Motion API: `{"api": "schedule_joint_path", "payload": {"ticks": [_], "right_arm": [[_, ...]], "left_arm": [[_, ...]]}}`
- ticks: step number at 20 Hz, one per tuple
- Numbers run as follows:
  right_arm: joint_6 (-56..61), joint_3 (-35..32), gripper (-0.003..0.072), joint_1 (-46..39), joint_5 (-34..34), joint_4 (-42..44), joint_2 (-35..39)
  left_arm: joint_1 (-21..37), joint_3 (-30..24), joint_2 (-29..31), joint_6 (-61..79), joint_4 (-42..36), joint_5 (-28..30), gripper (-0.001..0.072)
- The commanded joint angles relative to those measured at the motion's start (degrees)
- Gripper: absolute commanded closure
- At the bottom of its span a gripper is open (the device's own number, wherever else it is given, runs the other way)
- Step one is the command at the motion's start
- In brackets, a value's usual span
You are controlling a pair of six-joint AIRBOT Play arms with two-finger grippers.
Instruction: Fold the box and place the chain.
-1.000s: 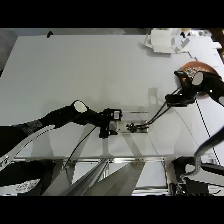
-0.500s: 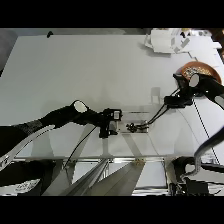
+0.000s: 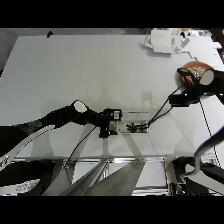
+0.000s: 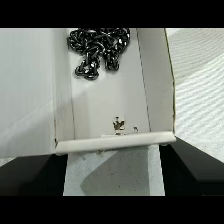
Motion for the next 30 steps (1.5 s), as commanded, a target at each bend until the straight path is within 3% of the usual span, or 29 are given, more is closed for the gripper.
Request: {"api": "schedule_joint_path", "payload": {"ticks": [1,7,12,18,24,27,30], "right_arm": [[-2.21,0.04,0.0668,0.04,5.68,7.67,12.63],[-2.86,0.02,0.0668,8.72,9.55,19.93,31.91],[-2.93,0.02,0.0668,20.0,4.57,27.12,38.97],[-2.93,-0.17,0.0668,31.5,-1.22,23.45,36.33],[-2.91,-1.25,0.0668,33.48,-2.84,19.41,30.03],[-2.93,-5.7,0.0668,33.48,-3.23,19.1,27.8],[-3.02,-12.61,0.0667,33.48,-8.59,19.12,25.53]], "left_arm": [[0.04,0.0,0.02,0.0,0.02,0.0,0.056],[0.04,0.0,0.02,0.02,0.02,0.02,0.056],[0.02,0.0,0.02,0.0,0.02,-0.15,0.056],[0.04,0.0,0.02,0.02,0.02,-0.39,0.056],[0.04,0.0,0.02,0.02,0.02,-0.39,0.056],[0.04,0.0,0.02,0.02,0.02,-0.39,0.056],[0.04,0.0,0.02,0.02,0.02,-0.42,0.056]]}}
